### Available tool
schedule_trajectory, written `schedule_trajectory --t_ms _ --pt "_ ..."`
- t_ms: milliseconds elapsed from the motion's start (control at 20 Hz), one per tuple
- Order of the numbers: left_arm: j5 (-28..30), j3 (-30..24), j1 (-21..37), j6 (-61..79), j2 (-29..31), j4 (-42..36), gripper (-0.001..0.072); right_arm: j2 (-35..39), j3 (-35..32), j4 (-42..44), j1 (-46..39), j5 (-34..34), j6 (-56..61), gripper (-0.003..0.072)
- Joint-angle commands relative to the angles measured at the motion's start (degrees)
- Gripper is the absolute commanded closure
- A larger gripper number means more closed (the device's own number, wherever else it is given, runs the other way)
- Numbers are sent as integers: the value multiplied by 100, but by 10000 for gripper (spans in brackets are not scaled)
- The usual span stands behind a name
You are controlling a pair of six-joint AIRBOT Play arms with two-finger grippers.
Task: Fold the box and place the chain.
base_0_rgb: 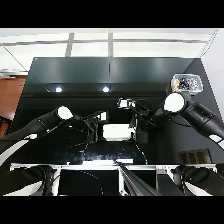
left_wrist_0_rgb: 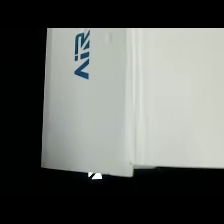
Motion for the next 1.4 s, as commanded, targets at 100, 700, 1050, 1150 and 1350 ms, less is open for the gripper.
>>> schedule_trajectory --t_ms 100,700,1050,1150,1350 --pt "-9 0 -4 0 -4 0 342 4 2 -125 2 -262 0 -11" --pt "-9 0 -4 0 -4 0 342 2 2 -212 2 -179 11 151" --pt "-9 0 -4 0 -4 0 342 2 2 -208 2 22 179 152" --pt "-9 0 -4 0 -4 0 342 2 2 -212 2 15 179 152" --pt "-9 0 -4 0 -4 0 342 2 2 -234 2 -48 184 152"
